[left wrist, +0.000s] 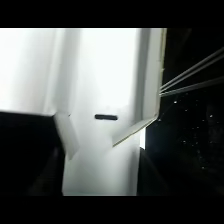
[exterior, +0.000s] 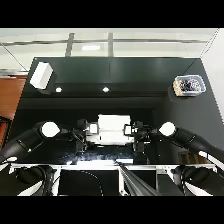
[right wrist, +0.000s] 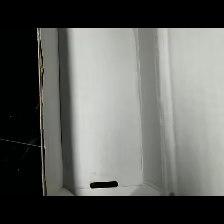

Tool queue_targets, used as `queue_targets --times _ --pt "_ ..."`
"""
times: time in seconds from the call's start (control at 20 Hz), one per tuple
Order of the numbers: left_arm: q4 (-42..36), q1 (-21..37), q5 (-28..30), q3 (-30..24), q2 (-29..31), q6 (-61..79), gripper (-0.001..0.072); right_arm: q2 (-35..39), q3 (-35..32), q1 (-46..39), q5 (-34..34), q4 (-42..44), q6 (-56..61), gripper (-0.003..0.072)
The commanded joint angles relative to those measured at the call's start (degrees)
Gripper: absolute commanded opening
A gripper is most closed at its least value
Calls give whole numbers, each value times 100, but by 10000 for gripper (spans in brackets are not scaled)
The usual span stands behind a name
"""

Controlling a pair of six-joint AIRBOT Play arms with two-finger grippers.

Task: Fold the box and place the chain.

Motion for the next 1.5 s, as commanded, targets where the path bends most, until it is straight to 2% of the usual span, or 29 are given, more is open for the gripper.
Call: queue_targets --times 0.0,0.05,0.1,0.15,0.2,0.55,0.95,1.0,1.1,1.15,1.2,1.3,1.35,1.45 --pt "-42 -321 267 15 -221 146 475 0 0 7 0 0 0 442" --pt "-48 -376 448 15 -227 125 474 0 0 7 0 0 0 442" --pt "-70 -409 555 17 -227 90 428 0 0 7 0 0 0 442" --pt "-129 -415 573 17 -227 90 307 0 0 7 0 0 0 442" --pt "-201 -413 573 17 -227 90 229 0 0 7 0 0 0 442" --pt "-1370 -448 575 17 -306 98 216 0 0 7 0 0 0 442" --pt "-1346 -669 654 17 -437 94 216 0 0 7 0 0 0 442" --pt "-1314 -669 656 17 -437 94 236 0 0 7 0 0 -2 442" --pt "-1316 -669 634 17 -437 94 558 0 0 7 0 0 0 442" --pt "-1314 -669 610 17 -437 94 491 0 0 7 0 0 0 442" --pt "-1316 -669 579 17 -437 94 314 0 0 7 0 0 0 442" --pt "-1316 -667 573 17 -433 92 210 0 0 7 0 0 0 442" --pt "-1274 -658 570 22 -402 94 31 0 0 7 0 0 0 442" --pt "-826 -592 566 79 -199 -520 26 0 0 7 0 0 0 442"
